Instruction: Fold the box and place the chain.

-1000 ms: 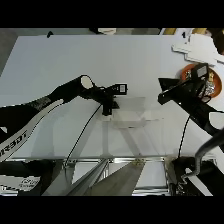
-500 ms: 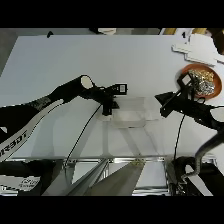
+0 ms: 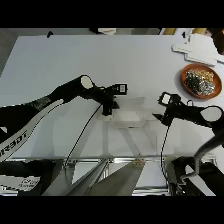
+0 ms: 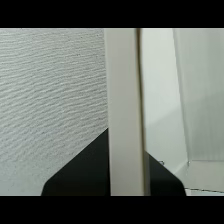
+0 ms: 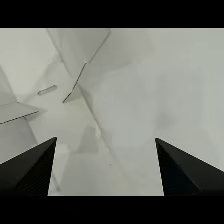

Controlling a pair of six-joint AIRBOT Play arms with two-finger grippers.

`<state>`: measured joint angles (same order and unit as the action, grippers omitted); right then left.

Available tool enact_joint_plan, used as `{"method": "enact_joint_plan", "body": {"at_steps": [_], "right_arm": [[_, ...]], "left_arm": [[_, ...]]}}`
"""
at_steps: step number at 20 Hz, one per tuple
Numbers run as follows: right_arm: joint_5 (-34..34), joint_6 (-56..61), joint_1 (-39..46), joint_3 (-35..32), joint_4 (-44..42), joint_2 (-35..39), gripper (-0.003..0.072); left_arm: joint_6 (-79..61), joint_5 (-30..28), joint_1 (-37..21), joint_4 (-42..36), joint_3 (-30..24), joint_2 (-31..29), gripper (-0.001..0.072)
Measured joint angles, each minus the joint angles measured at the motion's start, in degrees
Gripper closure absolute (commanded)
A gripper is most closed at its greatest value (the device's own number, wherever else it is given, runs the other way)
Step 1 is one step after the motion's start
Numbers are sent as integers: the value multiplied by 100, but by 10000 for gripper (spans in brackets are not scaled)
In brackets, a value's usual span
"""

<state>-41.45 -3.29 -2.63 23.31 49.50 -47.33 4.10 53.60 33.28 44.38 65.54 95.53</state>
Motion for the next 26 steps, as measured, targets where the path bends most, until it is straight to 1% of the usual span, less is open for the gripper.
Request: {"method": "enact_joint_plan", "body": {"at_steps": [3,5,8,10,13,16,19,22,26], "right_arm": [[92,-92,-527,-223,199,85,-16],[129,-103,-846,-474,229,400,-19],[175,-101,-1176,-966,166,1134,-22],[195,-87,-1381,-1237,90,1486,-22],[457,-74,-1674,-1443,15,1672,-22],[916,-72,-1902,-1515,-72,1475,-22],[1338,-221,-2000,-1414,-249,1054,-20],[1532,-411,-2035,-1165,-339,595,-20],[1582,-562,-1952,-748,-551,107,-20]], "left_arm": [[0,-2,0,0,0,0,700],[-2,-2,0,0,0,0,700],[0,-2,0,0,0,0,700],[0,0,0,0,0,-2,700],[-2,0,0,0,0,0,700],[0,0,0,-2,0,0,700],[-2,-2,0,-2,0,-2,700],[0,0,0,-2,0,0,700],[0,-2,0,-2,0,0,700]]}}
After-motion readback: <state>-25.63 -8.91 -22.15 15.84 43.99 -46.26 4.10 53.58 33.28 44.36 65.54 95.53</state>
